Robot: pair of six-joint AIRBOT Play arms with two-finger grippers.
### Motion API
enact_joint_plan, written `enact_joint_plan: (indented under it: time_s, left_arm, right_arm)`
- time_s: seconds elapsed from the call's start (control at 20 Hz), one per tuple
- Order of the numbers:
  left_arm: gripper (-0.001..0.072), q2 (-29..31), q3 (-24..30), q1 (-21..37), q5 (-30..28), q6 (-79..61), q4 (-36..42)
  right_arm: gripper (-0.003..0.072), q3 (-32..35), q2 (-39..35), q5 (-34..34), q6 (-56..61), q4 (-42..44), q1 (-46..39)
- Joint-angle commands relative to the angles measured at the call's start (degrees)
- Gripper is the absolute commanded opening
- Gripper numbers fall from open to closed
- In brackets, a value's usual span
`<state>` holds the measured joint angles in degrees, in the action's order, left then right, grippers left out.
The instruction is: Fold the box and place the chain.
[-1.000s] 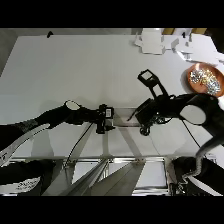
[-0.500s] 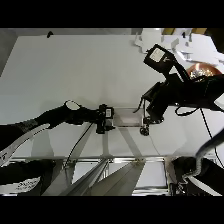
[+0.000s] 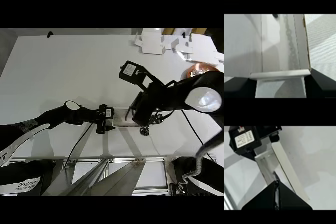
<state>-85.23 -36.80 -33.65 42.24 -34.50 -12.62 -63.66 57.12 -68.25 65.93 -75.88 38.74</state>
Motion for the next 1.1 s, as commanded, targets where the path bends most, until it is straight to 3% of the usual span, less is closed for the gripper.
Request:
enact_joint_plan:
  time_s: [0.0,0.15,0.4,0.6,0.75,1.05]
  left_arm:
    - [0.0133,0.04,0.00,-0.02,0.00,0.00,0.00]
    - [0.0133,0.04,0.00,0.00,0.00,0.00,0.00]
    - [0.0133,0.04,0.00,0.00,0.00,0.00,-0.02]
    - [0.0133,0.04,0.00,0.00,-0.02,0.00,0.00]
    - [0.0133,0.04,0.00,0.00,-0.02,0.00,-0.02]
    - [0.0133,0.04,0.00,0.00,0.00,0.00,-0.02]
  right_arm:
    - [0.0023,1.11,3.45,1.51,0.00,2.19,0.94]
    - [0.0207,2.62,5.46,1.68,-0.02,3.02,1.55]
    - [0.0196,2.64,1.42,0.74,-2.45,2.27,-1.31]
    - [0.0151,4.66,-3.65,-6.45,-11.54,2.16,-8.59]
    - [0.0151,14.25,-6.56,-4.35,-18.93,2.19,-15.67]
    - [0.0159,31.15,-6.99,8.96,-54.64,6.62,-22.84]
